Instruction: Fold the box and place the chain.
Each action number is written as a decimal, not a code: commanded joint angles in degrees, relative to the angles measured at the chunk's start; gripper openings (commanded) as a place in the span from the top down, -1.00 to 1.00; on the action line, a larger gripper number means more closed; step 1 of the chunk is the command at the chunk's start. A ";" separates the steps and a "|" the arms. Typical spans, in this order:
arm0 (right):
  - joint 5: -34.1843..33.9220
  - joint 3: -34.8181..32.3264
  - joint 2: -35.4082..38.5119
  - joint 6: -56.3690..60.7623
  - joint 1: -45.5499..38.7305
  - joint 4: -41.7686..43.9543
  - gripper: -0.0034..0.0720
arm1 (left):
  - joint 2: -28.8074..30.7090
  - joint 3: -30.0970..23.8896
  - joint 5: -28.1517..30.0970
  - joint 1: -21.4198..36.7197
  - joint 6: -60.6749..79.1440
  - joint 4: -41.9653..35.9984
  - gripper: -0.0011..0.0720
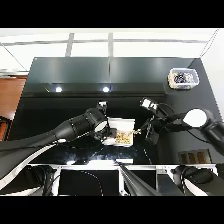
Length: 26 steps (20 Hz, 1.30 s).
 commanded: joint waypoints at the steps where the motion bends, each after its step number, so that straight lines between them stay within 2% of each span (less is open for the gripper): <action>1: 9.75 3.32 2.56 9.03 0.02 11.41 0.88 | -0.02 0.00 0.02 0.04 0.00 0.00 0.89; 4: 7.06 3.32 2.56 8.70 0.15 21.46 0.87 | -0.02 0.00 0.04 0.04 0.00 0.00 0.89; 8: 0.24 3.19 1.55 10.23 2.38 22.18 0.87 | -0.02 0.00 0.04 0.04 0.00 0.00 0.89; 10: -0.20 3.19 0.09 12.66 3.21 21.05 0.81 | -0.02 0.00 0.13 0.04 -0.02 -0.04 0.89; 11: -0.61 3.23 0.04 15.26 3.15 19.06 0.10 | -0.02 0.00 0.11 0.04 -0.02 -0.37 0.89; 12: 0.15 3.56 0.35 17.11 2.38 15.96 -0.34 | -0.02 0.02 0.07 0.04 0.02 -1.11 0.89; 15: 9.20 6.27 2.34 18.27 -3.74 9.57 -0.34 | -0.02 0.02 -0.72 0.04 0.02 -1.51 0.89; 18: 14.99 7.89 6.45 18.80 -12.37 9.11 -0.34 | 0.00 0.33 -1.77 0.04 -1.70 -1.16 0.87; 19: 15.76 7.89 8.00 18.78 -14.56 9.03 -0.34 | 0.09 0.92 -2.01 0.07 -2.16 -0.87 0.50; 20: 16.50 7.89 9.14 18.73 -16.22 9.03 -0.34 | 0.24 1.68 -2.38 0.07 -2.14 -0.92 -0.02; 21: 17.33 7.89 9.94 18.47 -17.62 8.79 -0.34 | 0.33 2.84 -4.22 0.07 -1.84 -0.63 -0.34; 24: 17.68 7.89 11.28 18.36 -21.09 5.77 -0.34 | 2.84 5.25 -8.26 0.02 5.73 0.72 -0.38; 26: 17.51 7.89 11.28 18.36 -22.58 5.31 -0.34 | 7.04 5.62 -11.02 0.04 14.62 2.54 -0.38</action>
